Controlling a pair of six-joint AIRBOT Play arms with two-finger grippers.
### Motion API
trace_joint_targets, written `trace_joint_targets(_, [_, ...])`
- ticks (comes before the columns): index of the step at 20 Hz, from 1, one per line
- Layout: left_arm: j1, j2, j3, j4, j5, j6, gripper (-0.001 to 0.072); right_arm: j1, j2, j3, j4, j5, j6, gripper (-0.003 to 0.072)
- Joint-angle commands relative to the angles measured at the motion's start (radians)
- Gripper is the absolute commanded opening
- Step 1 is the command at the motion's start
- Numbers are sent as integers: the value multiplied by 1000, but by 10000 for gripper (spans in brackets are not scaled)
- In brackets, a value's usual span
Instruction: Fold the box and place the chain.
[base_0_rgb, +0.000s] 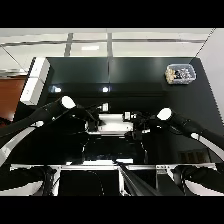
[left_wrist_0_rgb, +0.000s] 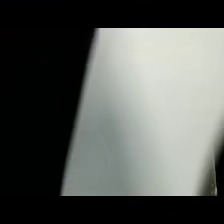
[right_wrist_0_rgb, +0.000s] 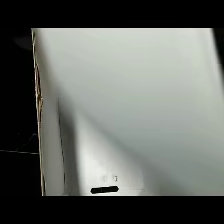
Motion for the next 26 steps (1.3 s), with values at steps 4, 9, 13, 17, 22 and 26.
trace_joint_targets(4, [33, 111, 1, 73, 6, -137, 715, 1, -1, 1, -1, 1, 0, 477])
trace_joint_targets(9, [112, 300, 1, 325, -120, -472, 711, 1, -1, 1, -1, 1, 0, 475])
trace_joint_targets(13, [143, 360, -2, 252, -404, -827, 648, 0, -1, 1, -2, 5, -1, 78])
trace_joint_targets(17, [53, 349, -101, 23, -383, -1043, 25, 0, -1, 1, -3, 5, -1, 58])
trace_joint_targets(22, [-66, 306, -140, -78, 30, -992, 25, 0, -1, 1, -4, 5, 0, 57])
trace_joint_targets(26, [-51, 240, -139, -95, 348, -992, 25, 0, -1, 1, -4, 5, -1, 57])
